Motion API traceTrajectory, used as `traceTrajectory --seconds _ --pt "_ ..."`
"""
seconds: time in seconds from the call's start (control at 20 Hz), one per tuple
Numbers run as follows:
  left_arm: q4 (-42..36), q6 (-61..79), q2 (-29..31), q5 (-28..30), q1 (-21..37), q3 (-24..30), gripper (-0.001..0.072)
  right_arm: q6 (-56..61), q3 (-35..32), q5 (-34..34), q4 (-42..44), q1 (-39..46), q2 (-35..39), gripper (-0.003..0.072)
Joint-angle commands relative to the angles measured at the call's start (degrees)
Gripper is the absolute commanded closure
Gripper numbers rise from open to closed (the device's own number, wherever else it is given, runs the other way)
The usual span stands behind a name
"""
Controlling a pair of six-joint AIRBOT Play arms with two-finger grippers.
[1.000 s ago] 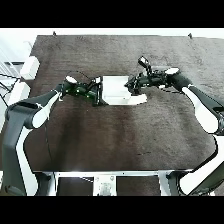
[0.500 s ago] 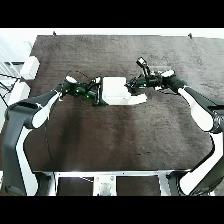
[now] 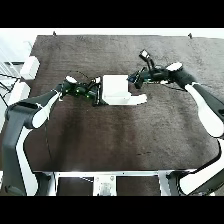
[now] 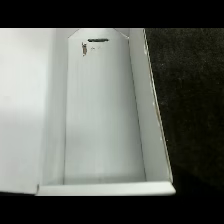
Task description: Fold the box and place the chain.
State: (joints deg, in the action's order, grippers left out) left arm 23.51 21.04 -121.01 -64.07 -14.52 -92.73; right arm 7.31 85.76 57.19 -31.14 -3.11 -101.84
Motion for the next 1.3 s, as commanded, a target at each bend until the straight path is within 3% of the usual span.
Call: traceTrajectory --seconds 0.0,0.1,0.15,0.2,0.25,0.8,0.85,0.95,1.15,1.25 --pt "0.0 0.0 0.0 0.0 0.0 0.0 0.0256 -3.6 -2.3 5.2 -2.6 2.0 6.6 0.0669" --pt "0.0 0.0 0.0 0.0 0.0 0.0 0.0256 -7.6 -6.8 4.9 -6.1 2.6 9.7 0.0662" --pt "0.0 0.0 0.0 0.0 0.0 0.0 0.0256 -9.8 -8.7 4.9 -8.4 2.6 9.8 0.0456" --pt "0.0 0.0 0.0 0.0 0.0 0.0 0.0257 -13.2 -10.7 4.8 -10.6 2.6 9.6 0.0161" --pt "0.0 0.0 0.0 0.0 0.0 0.0 0.0256 -16.8 -12.6 4.7 -11.5 2.5 9.0 0.0111" --pt "0.0 0.0 0.0 0.0 0.0 0.0 0.0256 -21.4 -14.3 -1.7 -11.5 0.0 3.5 0.0126" --pt "0.0 0.0 0.0 0.0 0.0 0.0 0.0256 -21.4 -14.3 -1.7 -11.4 0.0 3.5 0.0149" --pt "0.0 0.0 0.0 0.1 0.0 0.0 0.0256 -21.3 -14.3 -1.6 -11.3 -0.6 3.5 0.0425" --pt "0.0 0.0 0.0 0.0 0.0 0.0 0.0256 -21.3 -14.3 -1.7 -10.3 -3.0 3.5 0.0422" --pt "0.0 0.0 0.0 0.0 0.0 0.0 0.0256 -21.3 -14.3 -2.8 -10.2 -4.3 3.5 0.0479"
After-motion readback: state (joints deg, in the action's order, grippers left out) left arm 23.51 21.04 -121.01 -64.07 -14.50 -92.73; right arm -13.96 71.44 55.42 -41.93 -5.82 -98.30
